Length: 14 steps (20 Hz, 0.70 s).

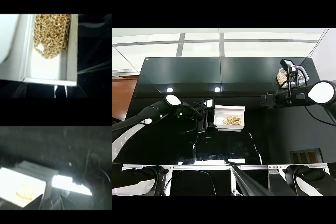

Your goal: Fold the box and place the chain.

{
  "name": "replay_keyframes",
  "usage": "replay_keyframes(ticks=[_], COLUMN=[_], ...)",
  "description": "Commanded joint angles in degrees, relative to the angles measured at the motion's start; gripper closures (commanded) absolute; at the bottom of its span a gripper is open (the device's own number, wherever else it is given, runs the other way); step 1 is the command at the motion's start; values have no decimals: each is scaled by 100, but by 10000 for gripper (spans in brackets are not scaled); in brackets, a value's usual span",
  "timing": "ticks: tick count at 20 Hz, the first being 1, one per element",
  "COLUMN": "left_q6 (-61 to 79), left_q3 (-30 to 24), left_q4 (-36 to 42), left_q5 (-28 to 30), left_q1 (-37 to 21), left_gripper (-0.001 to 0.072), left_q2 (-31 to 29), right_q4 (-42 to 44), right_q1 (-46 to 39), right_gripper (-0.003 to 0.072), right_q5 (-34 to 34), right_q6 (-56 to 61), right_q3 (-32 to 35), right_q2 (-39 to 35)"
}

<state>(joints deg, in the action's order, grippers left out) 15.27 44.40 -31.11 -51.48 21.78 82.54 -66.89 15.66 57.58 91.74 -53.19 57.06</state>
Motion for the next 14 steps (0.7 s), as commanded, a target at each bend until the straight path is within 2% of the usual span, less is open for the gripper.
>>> replay_keyframes(ticks=[1,2,3,5,7,10,14], left_q6=[-7,-7,-7,-7,-7,-7,-7], left_q3=[17,17,17,17,17,17,17], left_q4=[-13,-13,-13,-11,-11,-9,-9], left_q5=[-4,-4,-4,-2,-2,0,0], left_q1=[11,13,13,13,13,11,13], left_gripper=[314,315,318,325,325,325,325], left_q2=[13,13,13,13,13,13,13], right_q4=[463,839,1102,1259,1486,1585,1596], right_q1=[223,339,459,608,686,846,863], right_gripper=[310,49,20,21,22,23,23], right_q5=[-1318,-1749,-2164,-2774,-2824,-2201,-1051], right_q6=[238,240,225,83,-343,-1753,-4336], right_q3=[74,70,55,33,22,22,-2], right_q2=[264,450,691,1211,1659,1867,1572])
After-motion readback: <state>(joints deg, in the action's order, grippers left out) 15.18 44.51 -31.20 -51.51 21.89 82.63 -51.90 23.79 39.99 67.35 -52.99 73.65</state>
